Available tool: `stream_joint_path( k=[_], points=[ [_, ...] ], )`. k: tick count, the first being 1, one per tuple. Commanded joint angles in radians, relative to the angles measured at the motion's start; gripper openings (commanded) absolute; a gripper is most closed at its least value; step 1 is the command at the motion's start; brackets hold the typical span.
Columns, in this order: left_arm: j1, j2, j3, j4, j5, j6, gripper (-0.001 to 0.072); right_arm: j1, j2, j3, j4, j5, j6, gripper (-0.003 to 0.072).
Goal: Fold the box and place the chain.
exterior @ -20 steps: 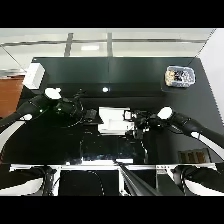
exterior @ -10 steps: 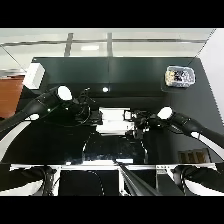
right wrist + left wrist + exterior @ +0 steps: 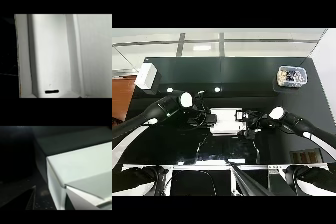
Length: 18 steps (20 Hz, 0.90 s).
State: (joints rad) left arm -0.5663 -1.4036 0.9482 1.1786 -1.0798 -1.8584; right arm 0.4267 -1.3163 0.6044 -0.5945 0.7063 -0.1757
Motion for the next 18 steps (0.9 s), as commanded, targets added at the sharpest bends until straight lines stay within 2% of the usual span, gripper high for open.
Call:
stream_joint_path(
  k=[1, 4, 7, 10, 16, 18],
  points=[
    [-0.050, 0.000, 0.001, 0.099, 0.015, -0.122, 0.0394, -0.001, 0.000, 0.000, -0.001, 0.000, -0.001, 0.0299],
    [-0.111, 0.000, 0.012, 0.221, 0.014, -0.229, 0.0394, -0.001, 0.000, 0.000, -0.001, 0.000, -0.001, 0.0299],
    [-0.158, -0.004, 0.052, 0.279, 0.016, -0.302, 0.0394, -0.001, 0.000, 0.000, -0.001, 0.000, -0.001, 0.0299],
    [-0.189, -0.032, 0.093, 0.299, -0.003, -0.363, 0.0394, -0.001, 0.000, 0.000, -0.001, 0.000, -0.001, 0.0299],
    [-0.225, -0.082, 0.114, 0.314, -0.031, -0.417, 0.0392, -0.001, 0.000, 0.000, -0.001, 0.000, -0.001, 0.0299],
    [-0.225, -0.087, 0.115, 0.314, -0.029, -0.417, 0.0319, -0.001, 0.000, 0.000, -0.001, 0.000, -0.001, 0.0299]
  ],
)
